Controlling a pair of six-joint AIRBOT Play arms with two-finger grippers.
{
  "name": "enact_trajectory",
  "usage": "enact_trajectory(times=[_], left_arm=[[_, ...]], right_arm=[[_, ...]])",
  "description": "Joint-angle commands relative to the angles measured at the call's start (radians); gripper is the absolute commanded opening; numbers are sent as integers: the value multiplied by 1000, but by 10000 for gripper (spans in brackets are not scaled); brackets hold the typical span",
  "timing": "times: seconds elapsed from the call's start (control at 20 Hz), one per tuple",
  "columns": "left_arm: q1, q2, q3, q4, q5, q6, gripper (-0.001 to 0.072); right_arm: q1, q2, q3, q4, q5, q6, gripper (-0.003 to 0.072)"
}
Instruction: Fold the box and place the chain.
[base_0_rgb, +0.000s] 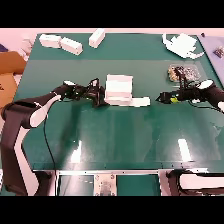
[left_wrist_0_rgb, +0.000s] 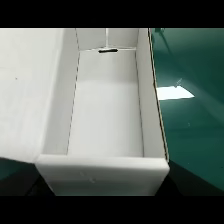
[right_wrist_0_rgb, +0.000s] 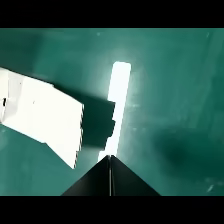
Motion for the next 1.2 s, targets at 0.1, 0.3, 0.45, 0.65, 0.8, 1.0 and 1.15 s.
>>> enact_trajectory(times=[0.1, 0.3, 0.45, 0.65, 0.8, 1.0, 1.15], left_arm=[[0, 0, 0, 0, -1, 0, 357], [0, 0, 0, 0, -1, 0, 357], [0, 0, 0, 0, -1, 0, 357], [0, 0, 0, 0, -1, 0, 357], [0, 0, 0, 0, -1, 0, 357], [0, 0, 0, 0, -1, 0, 357], [0, 0, 0, 0, -1, 0, 357]], right_arm=[[28, -65, 0, 48, 19, 43, 9], [56, -90, 0, 106, 8, 29, 9], [96, -106, 0, 138, -14, 29, 9], [164, -114, 2, 159, -58, 29, 9], [198, -114, 40, 175, -54, 29, 9], [230, -114, 155, 171, 14, 29, 6], [229, -114, 196, 160, 71, 41, 7]])
